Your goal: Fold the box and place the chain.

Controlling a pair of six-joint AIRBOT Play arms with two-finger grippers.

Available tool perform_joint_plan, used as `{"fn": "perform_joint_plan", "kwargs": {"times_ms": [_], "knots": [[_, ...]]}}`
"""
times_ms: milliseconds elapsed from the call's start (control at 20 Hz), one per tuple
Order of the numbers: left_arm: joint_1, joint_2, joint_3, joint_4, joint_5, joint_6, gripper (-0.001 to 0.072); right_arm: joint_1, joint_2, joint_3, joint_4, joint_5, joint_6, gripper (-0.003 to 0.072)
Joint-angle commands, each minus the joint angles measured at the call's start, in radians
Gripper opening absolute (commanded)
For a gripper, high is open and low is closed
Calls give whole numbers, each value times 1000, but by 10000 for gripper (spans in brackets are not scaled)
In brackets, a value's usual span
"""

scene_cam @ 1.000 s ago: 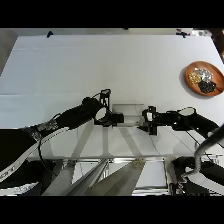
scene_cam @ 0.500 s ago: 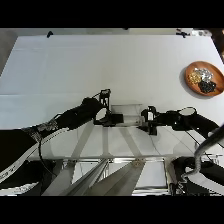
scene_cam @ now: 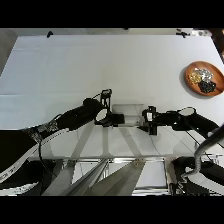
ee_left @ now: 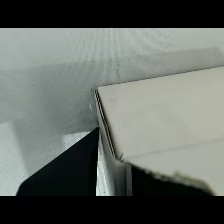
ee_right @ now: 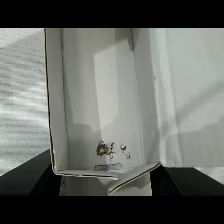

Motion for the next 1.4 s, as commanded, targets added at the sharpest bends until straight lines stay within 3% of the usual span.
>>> {"fn": "perform_joint_plan", "kwargs": {"times_ms": [0,150,350,550,800,950,1000,1050,1250,1350], "knots": [[1,6,0,0,-6,-4,232,0,1,0,3,6,0,466],[3,19,0,0,-7,-3,433,0,1,0,3,6,0,466],[9,50,0,1,-9,11,439,0,1,0,3,6,0,466],[39,103,0,1,-11,74,537,0,1,0,3,6,0,466],[114,244,0,-8,-57,275,538,0,1,0,3,6,0,466],[178,357,0,-13,-113,530,550,0,1,0,3,6,0,466],[201,391,0,-5,-138,632,657,0,1,0,3,6,0,466],[228,425,-1,-2,-179,738,698,0,1,0,3,6,0,466],[313,506,-16,6,-340,1286,699,0,1,0,3,6,0,466],[341,511,-66,-40,-328,1577,703,0,1,0,3,6,0,466]]}}
